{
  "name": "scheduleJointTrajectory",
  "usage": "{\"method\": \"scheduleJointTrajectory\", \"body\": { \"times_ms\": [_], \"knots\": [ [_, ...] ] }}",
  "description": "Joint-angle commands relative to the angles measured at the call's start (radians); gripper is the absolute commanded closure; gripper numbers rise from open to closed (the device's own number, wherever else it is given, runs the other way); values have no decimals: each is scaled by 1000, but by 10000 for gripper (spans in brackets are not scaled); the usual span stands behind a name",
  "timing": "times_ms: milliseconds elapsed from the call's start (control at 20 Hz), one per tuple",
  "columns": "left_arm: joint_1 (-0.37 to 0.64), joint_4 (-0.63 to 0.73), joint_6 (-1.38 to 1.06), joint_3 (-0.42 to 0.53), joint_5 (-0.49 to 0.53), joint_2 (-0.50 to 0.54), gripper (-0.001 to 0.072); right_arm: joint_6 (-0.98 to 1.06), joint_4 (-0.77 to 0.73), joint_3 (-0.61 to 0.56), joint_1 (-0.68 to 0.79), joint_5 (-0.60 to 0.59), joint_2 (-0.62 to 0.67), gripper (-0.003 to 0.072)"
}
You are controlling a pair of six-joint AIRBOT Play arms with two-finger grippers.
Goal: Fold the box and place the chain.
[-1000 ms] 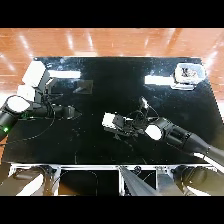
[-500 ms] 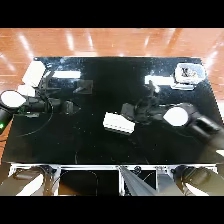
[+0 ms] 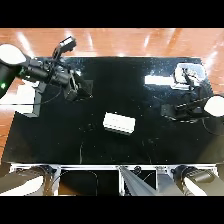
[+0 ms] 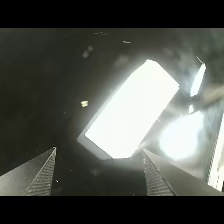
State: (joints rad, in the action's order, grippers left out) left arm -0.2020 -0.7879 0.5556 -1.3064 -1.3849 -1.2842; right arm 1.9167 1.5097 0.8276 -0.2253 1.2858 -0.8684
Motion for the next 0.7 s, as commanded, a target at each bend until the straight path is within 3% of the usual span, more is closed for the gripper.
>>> {"method": "scheduleJointTrajectory", "body": {
  "times_ms": [0, 150, 250, 500, 650],
  "knots": [
    [-72, -67, -132, -107, -82, -26, 74, -18, 104, 1, 98, 60, 5, 656],
    [-144, -178, -202, -106, -55, -16, 74, -18, 114, 1, 122, 54, 5, 656],
    [-192, -195, -346, -69, 26, -16, 74, -17, 126, 1, 122, 53, 5, 656],
    [-263, -215, -567, 176, 279, -16, 74, 6, 134, 1, 127, 19, 2, 656],
    [-230, -84, -755, 257, 315, -34, 74, 20, 161, 1, 127, 15, 1, 656]
  ]
}}
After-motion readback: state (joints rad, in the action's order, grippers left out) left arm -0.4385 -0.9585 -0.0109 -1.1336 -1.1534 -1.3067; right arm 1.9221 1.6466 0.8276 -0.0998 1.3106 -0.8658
